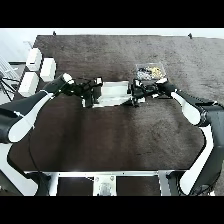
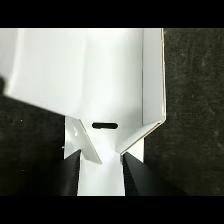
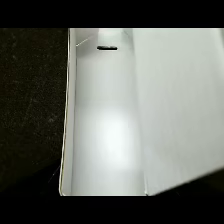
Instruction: Fold the box and place the chain.
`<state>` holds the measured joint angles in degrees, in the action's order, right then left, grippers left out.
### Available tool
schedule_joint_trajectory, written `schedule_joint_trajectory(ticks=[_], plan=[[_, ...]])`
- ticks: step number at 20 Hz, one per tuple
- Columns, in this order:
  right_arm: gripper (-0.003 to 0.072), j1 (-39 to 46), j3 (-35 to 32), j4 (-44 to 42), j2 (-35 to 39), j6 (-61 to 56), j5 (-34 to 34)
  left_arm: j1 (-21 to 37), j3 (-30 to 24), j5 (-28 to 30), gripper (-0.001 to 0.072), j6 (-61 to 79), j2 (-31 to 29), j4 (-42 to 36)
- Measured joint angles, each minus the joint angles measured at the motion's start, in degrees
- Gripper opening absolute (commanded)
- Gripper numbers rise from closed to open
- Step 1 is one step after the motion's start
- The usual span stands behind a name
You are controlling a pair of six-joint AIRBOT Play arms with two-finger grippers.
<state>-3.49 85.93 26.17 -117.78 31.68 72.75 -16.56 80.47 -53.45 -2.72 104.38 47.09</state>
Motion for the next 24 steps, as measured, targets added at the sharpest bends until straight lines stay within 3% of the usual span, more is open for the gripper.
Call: schedule_joint_trajectory(ticks=[18, 20, 24], plan=[[0.0495, 0.02, 0.00, 0.35, 0.00, 0.17, 0.39, -0.04, 1.27, -4.66, 0.0286, -1.07, 0.90, -2.29], [0.0495, 0.02, 0.00, 0.31, 0.00, 0.13, 0.37, -0.15, 1.27, -4.61, 0.0219, -1.03, 0.90, -2.84], [0.0495, 0.02, 0.00, 0.15, 0.00, 0.04, -0.07, -1.18, 1.27, -3.10, 0.0218, -0.02, 0.92, -3.56]])
